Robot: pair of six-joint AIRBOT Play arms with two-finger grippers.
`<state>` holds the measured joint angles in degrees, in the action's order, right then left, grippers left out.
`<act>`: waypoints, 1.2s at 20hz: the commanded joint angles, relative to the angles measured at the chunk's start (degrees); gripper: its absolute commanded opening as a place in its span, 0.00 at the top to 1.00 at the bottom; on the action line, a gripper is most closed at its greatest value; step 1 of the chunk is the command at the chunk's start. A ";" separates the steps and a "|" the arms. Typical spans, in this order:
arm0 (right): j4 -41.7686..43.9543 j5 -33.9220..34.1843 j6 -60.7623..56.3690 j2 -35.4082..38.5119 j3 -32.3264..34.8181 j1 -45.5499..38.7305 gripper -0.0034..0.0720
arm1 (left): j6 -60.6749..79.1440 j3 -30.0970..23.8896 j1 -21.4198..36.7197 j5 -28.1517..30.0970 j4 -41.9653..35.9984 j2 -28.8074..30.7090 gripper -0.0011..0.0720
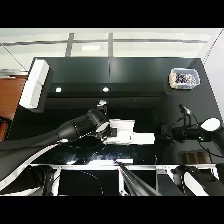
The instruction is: Fold the box and place the chain.
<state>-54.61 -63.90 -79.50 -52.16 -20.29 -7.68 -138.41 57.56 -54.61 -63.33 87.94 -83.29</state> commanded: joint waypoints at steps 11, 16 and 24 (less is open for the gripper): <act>27.28 -1.73 17.59 -8.94 0.24 11.02 0.37 | 0.20 -0.02 0.04 -0.39 0.04 -0.04 0.94; 27.52 -1.09 17.35 -8.94 -1.40 16.81 0.03 | 0.20 -0.02 0.04 -0.39 0.04 -0.04 0.94; 8.96 10.62 -12.31 -8.94 -11.39 33.48 0.26 | 0.20 -0.02 0.04 -0.33 0.11 -0.07 0.94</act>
